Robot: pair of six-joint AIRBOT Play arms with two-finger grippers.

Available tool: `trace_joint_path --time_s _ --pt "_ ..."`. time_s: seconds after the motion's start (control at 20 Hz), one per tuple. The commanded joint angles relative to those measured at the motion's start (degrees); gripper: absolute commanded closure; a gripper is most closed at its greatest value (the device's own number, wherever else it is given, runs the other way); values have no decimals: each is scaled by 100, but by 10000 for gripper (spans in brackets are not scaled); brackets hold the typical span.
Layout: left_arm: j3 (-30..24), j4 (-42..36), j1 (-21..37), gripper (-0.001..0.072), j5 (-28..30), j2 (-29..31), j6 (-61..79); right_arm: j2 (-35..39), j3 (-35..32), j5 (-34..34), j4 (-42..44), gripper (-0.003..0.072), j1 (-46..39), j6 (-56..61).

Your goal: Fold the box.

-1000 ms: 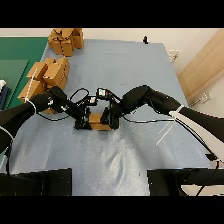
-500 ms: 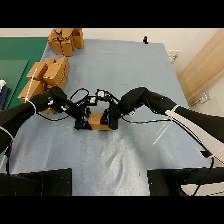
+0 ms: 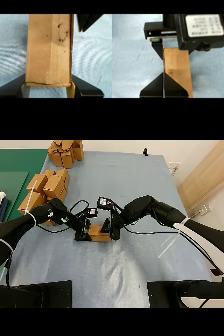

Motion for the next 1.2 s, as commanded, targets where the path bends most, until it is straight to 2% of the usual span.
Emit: trace_joint_path --time_s 0.0,0.15,0.25,0.45,0.55,0.85,1.15 --pt "17 -46 4 697 44 42 0 258 7 114 4 680 -2 313" --pt "17 -42 7 698 308 120 -149 291 2 407 -332 682 9 1314" --pt "17 -44 4 698 354 129 -146 63 4 868 -188 681 136 1735" --pt "17 -42 -2 697 378 129 -144 -514 7 1882 63 681 595 1731" --pt "17 -42 -2 697 363 129 -146 -688 7 2166 59 681 785 1729" --pt "17 -44 -4 697 367 129 -146 -758 98 2750 59 682 859 1729" --pt "17 -42 -4 697 361 129 -144 -844 131 2673 15 682 859 1731"
